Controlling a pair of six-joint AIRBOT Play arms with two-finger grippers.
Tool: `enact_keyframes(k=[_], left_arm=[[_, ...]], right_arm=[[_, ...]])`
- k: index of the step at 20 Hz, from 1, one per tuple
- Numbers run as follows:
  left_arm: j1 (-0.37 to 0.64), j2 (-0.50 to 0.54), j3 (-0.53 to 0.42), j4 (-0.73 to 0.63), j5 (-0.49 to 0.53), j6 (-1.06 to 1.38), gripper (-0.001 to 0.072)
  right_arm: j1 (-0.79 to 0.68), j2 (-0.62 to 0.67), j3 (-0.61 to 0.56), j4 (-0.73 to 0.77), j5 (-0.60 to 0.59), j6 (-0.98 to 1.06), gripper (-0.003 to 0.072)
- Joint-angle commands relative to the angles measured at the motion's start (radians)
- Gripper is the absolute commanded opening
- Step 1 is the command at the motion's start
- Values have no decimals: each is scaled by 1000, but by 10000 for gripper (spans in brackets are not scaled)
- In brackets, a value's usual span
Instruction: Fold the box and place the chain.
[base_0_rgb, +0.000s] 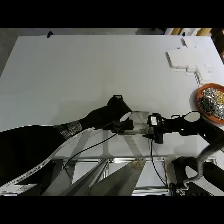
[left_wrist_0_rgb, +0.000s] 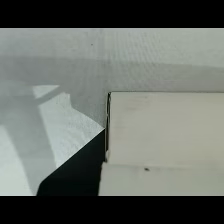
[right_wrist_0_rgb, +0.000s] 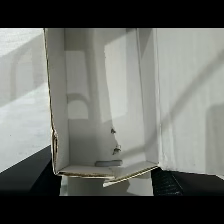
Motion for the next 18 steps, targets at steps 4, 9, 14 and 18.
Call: enact_keyframes(k=[4,9,14,18], left_arm=[[1,16,0,3,10,-1,354],[23,99,0,-5,0,222,413],[51,187,0,-34,-40,423,412],[83,295,-49,-56,-82,553,412]], right_arm=[[0,1,1,2,2,2,401],[0,1,1,2,2,2,401],[0,1,1,2,2,2,401],[0,1,1,1,2,2,401]])
